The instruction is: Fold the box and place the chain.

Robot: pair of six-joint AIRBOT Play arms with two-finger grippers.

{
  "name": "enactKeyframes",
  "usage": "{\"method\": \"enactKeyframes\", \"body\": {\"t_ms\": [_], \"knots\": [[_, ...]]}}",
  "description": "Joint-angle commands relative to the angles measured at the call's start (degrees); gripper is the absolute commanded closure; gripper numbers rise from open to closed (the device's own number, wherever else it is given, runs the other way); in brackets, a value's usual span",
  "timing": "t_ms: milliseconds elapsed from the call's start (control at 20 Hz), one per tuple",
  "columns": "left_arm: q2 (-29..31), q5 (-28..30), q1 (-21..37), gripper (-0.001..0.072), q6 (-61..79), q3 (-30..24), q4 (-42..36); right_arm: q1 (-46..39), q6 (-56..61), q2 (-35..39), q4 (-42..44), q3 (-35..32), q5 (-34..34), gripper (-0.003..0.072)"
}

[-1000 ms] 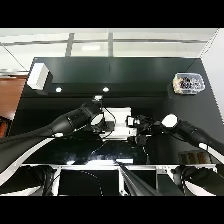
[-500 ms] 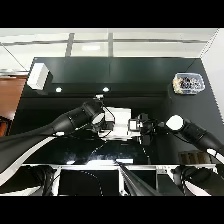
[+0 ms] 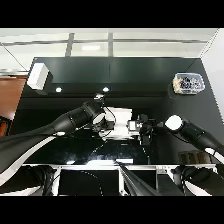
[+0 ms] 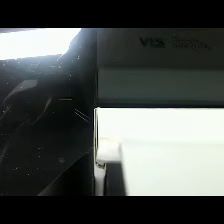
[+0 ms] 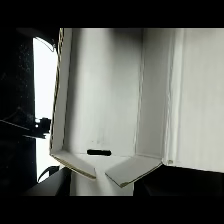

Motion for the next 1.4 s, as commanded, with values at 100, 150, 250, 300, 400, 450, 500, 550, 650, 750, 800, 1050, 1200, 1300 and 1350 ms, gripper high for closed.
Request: {"method": "enactKeyframes", "body": {"t_ms": [100,150,250,300,400,450,500,550,650,750,800,1050,1200,1300,1350], "knots": [[-0.04,0.13,-0.02,0.0681,-0.04,0.04,-0.46,0.42,-0.04,-0.26,1.86,-0.04,-0.02,0.0521],[-0.04,0.11,-0.02,0.0681,-0.04,0.04,-0.68,0.66,-0.02,-0.42,2.89,-0.04,-0.68,0.0523],[-0.04,0.11,-0.02,0.0681,-0.04,0.04,-0.96,0.66,-0.04,-1.49,8.31,-0.02,-0.92,0.0523],[-0.04,0.13,-0.02,0.0681,-0.04,0.04,-1.01,0.81,-0.11,-2.10,11.26,-0.04,-1.11,0.0523],[-0.04,0.13,-0.02,0.0681,-0.04,0.07,-1.03,1.53,-0.04,-3.28,14.21,-0.02,-2.80,0.0522],[-0.04,0.13,-0.02,0.0681,-0.04,0.04,-1.01,1.92,-0.02,-3.80,14.82,-0.04,-3.06,0.0522],[-0.04,0.13,-0.02,0.0681,-0.04,0.04,-1.01,2.21,-0.02,-4.22,15.34,-0.04,-3.04,0.0522],[-0.04,0.13,-0.02,0.0681,-0.04,0.04,-1.01,2.49,0.04,-4.63,15.56,-0.04,-3.10,0.0522],[-0.04,0.13,-0.02,0.0681,-0.04,0.04,-1.01,2.56,0.26,-5.27,15.52,-0.04,-3.13,0.0523],[-0.04,0.15,-0.02,0.0681,-0.04,0.07,-1.01,2.56,1.14,-5.29,15.52,-0.04,-3.13,0.0524],[-0.04,0.15,-0.02,0.0681,-0.04,0.04,-1.03,2.56,1.81,-5.29,15.54,-0.04,-3.17,0.0520],[-0.04,0.11,-0.02,0.0681,-0.04,0.04,-1.05,2.54,6.47,-5.29,14.93,-0.04,-3.58,0.0436],[-0.04,0.09,-0.02,0.0681,-0.04,0.04,-1.05,2.54,6.69,-5.29,14.91,-0.04,-3.52,0.0337],[-0.04,0.13,-0.02,0.0681,-0.04,0.04,-1.05,2.54,7.15,-5.25,14.64,-0.04,-3.61,0.0608],[-0.04,0.11,-0.02,0.0681,-0.04,0.04,-1.05,2.38,9.20,-4.94,13.86,0.00,-3.65,0.0642]]}}
